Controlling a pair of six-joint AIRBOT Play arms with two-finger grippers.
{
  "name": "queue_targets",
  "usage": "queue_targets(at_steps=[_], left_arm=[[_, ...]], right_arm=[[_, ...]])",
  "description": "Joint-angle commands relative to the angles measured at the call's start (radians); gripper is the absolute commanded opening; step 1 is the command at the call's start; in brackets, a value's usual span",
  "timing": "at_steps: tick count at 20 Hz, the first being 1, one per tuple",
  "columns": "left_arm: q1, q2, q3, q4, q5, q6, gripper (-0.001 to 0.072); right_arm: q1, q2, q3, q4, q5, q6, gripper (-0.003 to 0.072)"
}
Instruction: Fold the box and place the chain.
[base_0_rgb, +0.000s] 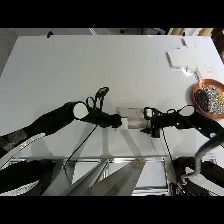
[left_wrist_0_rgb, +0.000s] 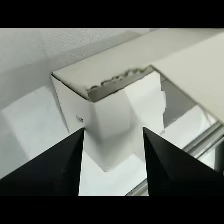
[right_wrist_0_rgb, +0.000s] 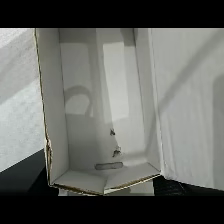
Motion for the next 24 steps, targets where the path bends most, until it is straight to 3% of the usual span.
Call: queue_targets(at_steps=[1,6,12,18,24], left_arm=[[-0.023,-0.042,0.051,0.107,-0.002,-0.128,0.0412],[-0.05,-0.07,0.093,0.266,-0.06,-0.278,0.041],[-0.102,-0.191,0.306,0.492,-0.277,-0.467,0.0403],[-0.148,-0.346,0.523,0.538,-0.468,-0.612,0.0381],[-0.164,-0.4,0.544,0.552,-0.514,-0.716,0.0345]], right_arm=[[0.0,0.0,0.0,0.0,0.0,0.0,0.0402],[0.0,0.0,0.0,0.0,0.0,0.0,0.0402],[0.0,0.0,0.0,0.0,0.001,0.0,0.0402],[0.0,0.0,0.0,0.0,0.0,0.0,0.0402],[0.0,0.0,0.0,0.0,0.0,0.0,0.0402]])
